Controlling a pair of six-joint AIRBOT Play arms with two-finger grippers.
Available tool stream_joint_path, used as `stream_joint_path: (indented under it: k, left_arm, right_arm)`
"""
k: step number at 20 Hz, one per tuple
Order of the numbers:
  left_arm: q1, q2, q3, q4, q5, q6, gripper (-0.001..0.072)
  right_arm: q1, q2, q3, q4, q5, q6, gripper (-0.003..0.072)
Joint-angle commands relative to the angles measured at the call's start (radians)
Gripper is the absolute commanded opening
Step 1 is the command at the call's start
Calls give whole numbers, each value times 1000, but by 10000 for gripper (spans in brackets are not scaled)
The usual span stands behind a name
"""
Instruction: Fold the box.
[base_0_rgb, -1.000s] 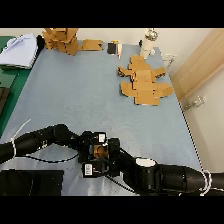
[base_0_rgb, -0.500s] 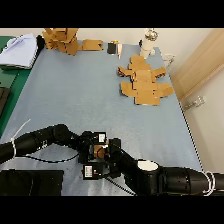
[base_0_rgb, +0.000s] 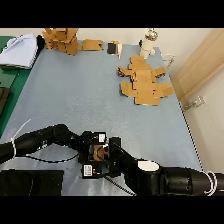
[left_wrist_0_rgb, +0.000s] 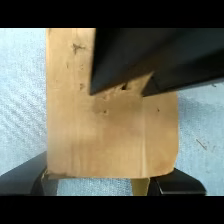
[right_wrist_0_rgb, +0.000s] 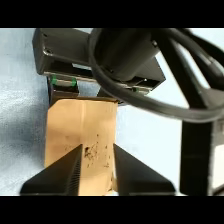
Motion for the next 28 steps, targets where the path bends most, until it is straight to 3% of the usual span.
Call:
stream_joint_path:
  k: [1,3,6,12,13,14,18,20,28]
  left_arm:
    - [0,1,0,2,0,1,527]
    - [0,1,0,2,1,1,526]
    - [0,1,0,2,1,1,527]
    - [-1,1,0,2,0,1,526]
    - [0,1,0,2,1,1,526]
    - [0,1,0,2,1,1,527]
    - [0,1,0,2,0,1,527]
    - [0,1,0,2,0,1,526]
    - [0,1,0,2,0,1,526]
  right_arm:
    - [1,0,-4,76,13,0,446]
    - [1,-9,-18,72,22,0,446]
    - [1,-30,-19,63,24,1,503]
    - [1,-51,-18,-57,18,45,494]
    - [1,-51,-18,-64,16,45,481]
    - [1,-51,-18,-68,11,45,376]
    - [2,-46,-15,-67,9,45,353]
    - [14,-34,-11,-68,-2,45,288]
    - [20,-20,4,-69,-34,45,278]
